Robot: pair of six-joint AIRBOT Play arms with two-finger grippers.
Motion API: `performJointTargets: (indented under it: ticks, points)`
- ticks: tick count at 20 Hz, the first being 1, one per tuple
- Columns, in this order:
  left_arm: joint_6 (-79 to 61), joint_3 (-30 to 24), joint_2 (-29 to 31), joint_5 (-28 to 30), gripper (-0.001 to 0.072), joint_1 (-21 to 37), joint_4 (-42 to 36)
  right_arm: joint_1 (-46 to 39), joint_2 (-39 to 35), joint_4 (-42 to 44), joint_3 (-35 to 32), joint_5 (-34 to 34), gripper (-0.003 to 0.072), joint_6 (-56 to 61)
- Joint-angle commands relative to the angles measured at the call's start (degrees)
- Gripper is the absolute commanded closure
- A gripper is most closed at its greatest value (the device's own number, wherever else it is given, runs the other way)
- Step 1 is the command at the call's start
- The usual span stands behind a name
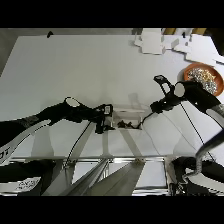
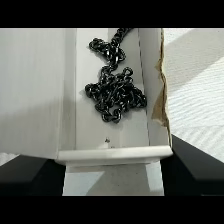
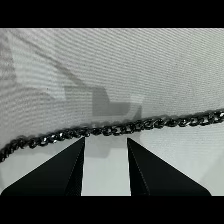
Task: Fold the box and place the chain.
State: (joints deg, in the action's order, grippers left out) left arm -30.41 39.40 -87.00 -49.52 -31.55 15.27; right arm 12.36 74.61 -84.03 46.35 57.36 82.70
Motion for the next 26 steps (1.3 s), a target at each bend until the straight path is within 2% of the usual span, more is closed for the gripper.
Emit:
performJointTargets:
  ticks: [1, 5, 7, 10, 11, 17, 22, 26]
  points:
    - [0.0, 0.02, 0.04, 0.0, 0.0672, 0.02, -0.02, -0.04, 0.96, 0.02, -0.04, -0.61, 0.039, 0.07]
    - [0.0, 0.02, 0.04, 0.02, 0.0672, 0.02, -0.02, -0.04, 2.86, -0.02, -0.04, -0.02, 0.0393, 1.33]
    - [-0.02, 0.02, 0.04, 0.02, 0.0672, 0.02, -0.02, -0.04, 3.19, 0.0, -0.04, 0.66, 0.0429, 1.33]
    - [0.0, 0.02, 0.04, 0.02, 0.0672, 0.02, -0.02, -0.04, 3.02, 0.0, -0.04, 2.05, 0.0595, 1.29]
    - [0.0, 0.02, 0.04, 0.0, 0.0672, 0.02, -0.02, -0.04, 2.64, 0.0, -0.04, 2.36, 0.0674, 1.25]
    - [0.0, 0.02, 0.04, 0.0, 0.0672, 0.02, -0.02, -0.02, -5.51, 0.07, -0.04, 5.77, 0.0675, 0.83]
    - [0.0, 0.02, 0.04, 0.0, 0.0672, 0.02, -0.02, 1.77, -18.71, 0.96, -0.04, 8.87, 0.0675, 0.55]
    - [0.0, 0.02, 0.04, -0.02, 0.0672, 0.02, -0.02, 5.77, -30.4, 9.64, -0.04, 11.5, 0.0675, -2.38]
